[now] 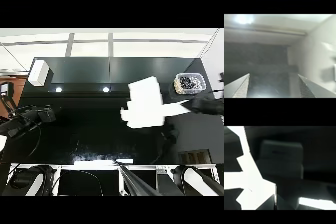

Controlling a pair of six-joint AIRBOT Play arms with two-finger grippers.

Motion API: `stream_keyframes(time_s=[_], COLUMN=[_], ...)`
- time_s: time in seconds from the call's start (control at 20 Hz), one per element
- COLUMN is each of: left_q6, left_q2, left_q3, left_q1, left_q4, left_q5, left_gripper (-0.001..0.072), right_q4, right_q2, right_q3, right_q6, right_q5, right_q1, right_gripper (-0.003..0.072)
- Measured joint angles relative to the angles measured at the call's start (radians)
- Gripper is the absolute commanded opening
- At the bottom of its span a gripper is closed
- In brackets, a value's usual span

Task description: Fold the box and place the chain.

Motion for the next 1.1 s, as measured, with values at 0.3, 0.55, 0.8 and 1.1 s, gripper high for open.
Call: stream_keyframes(time_s=[0.3,0.55,0.8,1.1], left_q6=[0.002,0.155,0.649,0.998], left_q2=[-0.121,-0.353,-0.633,-0.866], left_q3=[-0.041,-0.003,0.028,0.127], left_q1=[-0.139,-0.148,-0.031,0.010], left_q4=[-0.101,-0.287,-0.718,-0.832], left_q5=[0.008,-0.014,-0.228,-0.413], left_gripper=[0.0707,0.0708,0.0708,0.0682], right_q4=[0.191,0.238,0.248,0.252], right_q2=[0.166,0.192,0.198,0.198], right_q3=[-0.274,-0.330,-0.341,-0.344], right_q6=[-0.019,0.011,0.026,0.034], right_q5=[-0.373,-0.594,-0.660,-0.670], right_q1=[0.512,0.782,0.848,0.862], right_gripper=[0.0011,0.0011,0.0010,0.0011])
